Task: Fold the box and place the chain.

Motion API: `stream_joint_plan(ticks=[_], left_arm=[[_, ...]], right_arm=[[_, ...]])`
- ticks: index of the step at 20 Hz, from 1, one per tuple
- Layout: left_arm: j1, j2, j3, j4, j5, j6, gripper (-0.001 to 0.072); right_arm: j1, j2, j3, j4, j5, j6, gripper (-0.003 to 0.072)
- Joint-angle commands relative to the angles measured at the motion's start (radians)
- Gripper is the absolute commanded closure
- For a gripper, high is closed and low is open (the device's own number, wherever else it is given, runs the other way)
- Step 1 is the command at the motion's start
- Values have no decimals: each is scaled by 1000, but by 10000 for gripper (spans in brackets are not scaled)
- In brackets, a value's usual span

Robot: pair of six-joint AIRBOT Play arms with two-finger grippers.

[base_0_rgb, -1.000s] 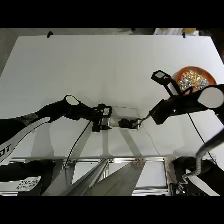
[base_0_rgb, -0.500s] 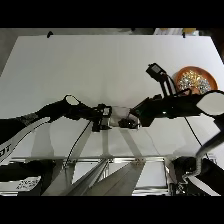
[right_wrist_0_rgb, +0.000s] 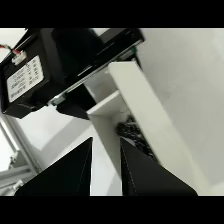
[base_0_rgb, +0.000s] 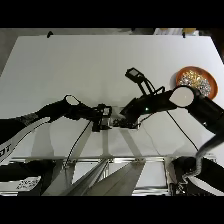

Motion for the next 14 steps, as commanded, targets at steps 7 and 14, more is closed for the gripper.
stream_joint_plan(ticks=[7, 14], left_arm=[[0, 1, 1, 0, 0, 0, 457], [0, 1, 1, 0, 0, 0, 457]], right_arm=[[-282, -37, 176, -443, 219, 122, 671], [-351, -144, 19, -578, 183, 421, 422]])
